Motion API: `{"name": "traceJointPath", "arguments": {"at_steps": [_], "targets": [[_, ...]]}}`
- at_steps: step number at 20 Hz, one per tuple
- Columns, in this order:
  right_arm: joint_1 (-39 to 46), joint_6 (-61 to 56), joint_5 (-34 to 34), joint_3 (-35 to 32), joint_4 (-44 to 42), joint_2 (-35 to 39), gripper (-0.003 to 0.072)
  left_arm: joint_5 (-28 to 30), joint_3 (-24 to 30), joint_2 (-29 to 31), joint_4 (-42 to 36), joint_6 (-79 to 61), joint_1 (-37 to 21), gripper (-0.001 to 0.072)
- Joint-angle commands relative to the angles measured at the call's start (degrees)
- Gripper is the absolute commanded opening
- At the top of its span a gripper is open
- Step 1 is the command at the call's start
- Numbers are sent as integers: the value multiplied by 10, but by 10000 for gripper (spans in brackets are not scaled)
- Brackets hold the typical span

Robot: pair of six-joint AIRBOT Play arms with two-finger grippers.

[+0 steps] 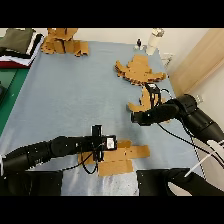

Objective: Fold the box.

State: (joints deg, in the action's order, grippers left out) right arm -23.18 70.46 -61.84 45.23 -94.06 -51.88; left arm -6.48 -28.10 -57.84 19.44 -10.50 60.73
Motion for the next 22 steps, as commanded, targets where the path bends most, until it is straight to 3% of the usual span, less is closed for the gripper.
{"name": "traceJointPath", "arguments": {"at_steps": [1,5,14,19,22], "targets": [[-1,0,6,0,-16,0,4,5,0,-1,1,-20,0,12],[-1,0,11,0,-19,0,3,4,0,-39,1,-35,0,12],[-1,0,23,0,-18,0,3,-36,0,-40,-19,-30,0,12],[-1,0,30,0,-18,0,3,45,-10,-20,-14,-42,0,12],[-1,0,34,0,-18,0,3,53,-24,-24,-12,-67,-1,12]]}}
